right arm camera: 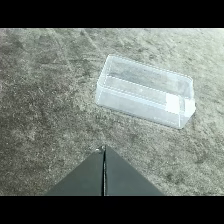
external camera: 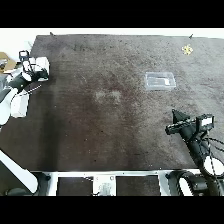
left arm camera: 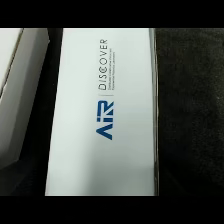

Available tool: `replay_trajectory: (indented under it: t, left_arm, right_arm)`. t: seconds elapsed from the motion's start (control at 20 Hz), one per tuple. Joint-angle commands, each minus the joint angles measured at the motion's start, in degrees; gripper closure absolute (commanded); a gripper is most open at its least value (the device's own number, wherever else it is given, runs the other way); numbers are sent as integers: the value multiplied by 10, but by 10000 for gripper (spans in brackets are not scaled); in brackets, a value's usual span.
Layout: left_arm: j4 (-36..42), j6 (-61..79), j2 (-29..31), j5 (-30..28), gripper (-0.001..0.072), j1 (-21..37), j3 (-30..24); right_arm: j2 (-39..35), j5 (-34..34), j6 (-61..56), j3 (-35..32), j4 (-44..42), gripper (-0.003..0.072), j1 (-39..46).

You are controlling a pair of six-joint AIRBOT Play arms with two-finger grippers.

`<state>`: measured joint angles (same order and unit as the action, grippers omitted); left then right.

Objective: Fold the box and place the chain.

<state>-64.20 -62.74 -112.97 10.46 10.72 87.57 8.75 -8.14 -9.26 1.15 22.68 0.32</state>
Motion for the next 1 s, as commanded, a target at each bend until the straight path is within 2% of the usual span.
replay_trajectory:
  t: [0.0, 0.1, 0.25, 0.45, 0.5, 0.55, 0.6, 0.65, 0.8, 0.95]
  left_arm:
    - [0, 9, 1, 31, -11, 0, 23]
    - [0, 9, 9, 81, -11, 0, 57]
    - [-1, 9, 60, 91, -11, 1, 81]
    - [-1, 8, 180, 104, -11, 6, 90]
    - [0, 4, 217, 126, 14, 6, 90]
    - [5, -10, 251, 150, 248, 6, 90]
    - [19, -10, 286, 179, 616, 6, 89]
    - [43, 11, 315, 199, 696, 4, 88]
    - [151, 142, 422, 196, 701, -21, 36]
    - [161, 216, 547, 155, 702, -84, -81]
  right_arm:
    - [-1, 0, 0, 0, 0, 681, 0]
    - [-1, 0, 0, 0, 0, 681, 0]
    - [-1, 0, 0, 0, 0, 681, 0]
    - [-1, 0, 0, 0, 0, 681, 0]
    - [-1, 0, 0, 0, 0, 681, 0]
    - [-1, 0, 0, 0, 0, 680, 0]
    - [-1, 0, 0, 0, 0, 681, 0]
    - [-1, 0, 0, 0, 0, 681, 0]
    - [-1, 0, 0, 0, 0, 681, 0]
    - [-1, 0, 0, 0, 0, 680, 0]
